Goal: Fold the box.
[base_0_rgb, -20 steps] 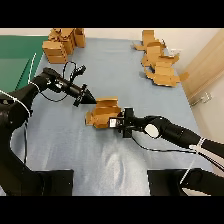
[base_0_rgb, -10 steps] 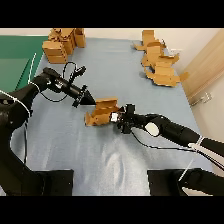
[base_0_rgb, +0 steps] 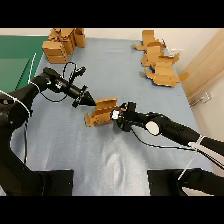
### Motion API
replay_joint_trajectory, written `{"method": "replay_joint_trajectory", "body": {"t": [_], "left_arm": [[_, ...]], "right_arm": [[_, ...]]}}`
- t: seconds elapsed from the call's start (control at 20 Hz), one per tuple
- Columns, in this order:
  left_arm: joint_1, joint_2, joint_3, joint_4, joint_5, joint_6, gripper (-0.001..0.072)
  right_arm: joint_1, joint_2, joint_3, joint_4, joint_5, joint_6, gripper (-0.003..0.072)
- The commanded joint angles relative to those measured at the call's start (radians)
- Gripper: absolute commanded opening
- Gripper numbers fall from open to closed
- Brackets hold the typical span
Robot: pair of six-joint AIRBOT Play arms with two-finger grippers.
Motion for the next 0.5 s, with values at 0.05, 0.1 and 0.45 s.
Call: {"method": "replay_joint_trajectory", "body": {"t": [0.05,0.1,0.45], "left_arm": [[-0.013,0.000,0.001,0.027,-0.001,0.004,0.0012],[-0.017,-0.001,0.001,0.037,-0.001,0.004,0.0012],[-0.025,-0.001,0.001,0.050,-0.001,0.004,0.0012]], "right_arm": [[-0.011,-0.021,0.016,0.005,0.004,0.000,0.0720],[-0.011,-0.027,0.020,0.005,0.008,0.000,0.0720],[-0.011,-0.064,0.032,0.005,0.008,-0.036,0.0720]]}}
